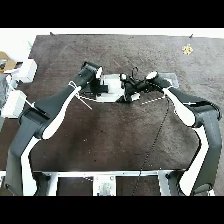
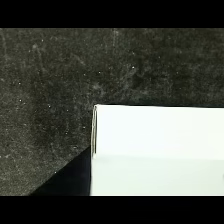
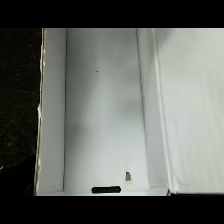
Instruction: Fold the box and place the chain.
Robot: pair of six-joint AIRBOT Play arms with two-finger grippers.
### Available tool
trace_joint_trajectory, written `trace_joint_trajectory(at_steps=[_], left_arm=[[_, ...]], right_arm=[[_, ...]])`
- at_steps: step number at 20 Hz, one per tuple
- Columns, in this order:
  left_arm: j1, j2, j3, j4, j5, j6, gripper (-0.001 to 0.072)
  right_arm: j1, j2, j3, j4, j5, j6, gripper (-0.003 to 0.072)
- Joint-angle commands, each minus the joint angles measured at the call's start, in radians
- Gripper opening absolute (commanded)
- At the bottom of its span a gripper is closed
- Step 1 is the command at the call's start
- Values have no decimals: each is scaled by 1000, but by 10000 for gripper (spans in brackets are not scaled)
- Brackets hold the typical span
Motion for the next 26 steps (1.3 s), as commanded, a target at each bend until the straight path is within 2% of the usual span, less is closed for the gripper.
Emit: trace_joint_trajectory(at_steps=[1, 2, 3, 8, 11, 16, 20, 22, 26], left_arm=[[0, -1, 2, -18, 6, 20, 244], [0, 0, 2, -41, 23, 67, 559], [0, 3, 2, -44, 29, 110, 597], [0, 49, 12, -70, -77, 191, 597], [13, 84, 69, -70, -159, 266, 597], [21, 163, 77, -29, -137, 620, 596], [27, 212, 76, -83, -123, 779, 596], [66, 245, 74, -176, -95, 892, 596], [234, 255, 48, -529, -5, 1131, 596]], right_arm=[[-1, 0, 0, 0, 1, 0, 386], [-1, 0, 0, 0, 0, 0, 386], [0, 0, 0, 0, 1, 0, 386], [0, 0, 0, 0, 0, 0, 386], [-1, 0, 0, 0, 0, 0, 386], [0, 0, 0, 0, 0, 0, 386], [0, 0, 0, 0, 1, 0, 386], [-1, 0, 0, 0, 0, 0, 386], [-1, 0, 0, 0, 0, 0, 386]])
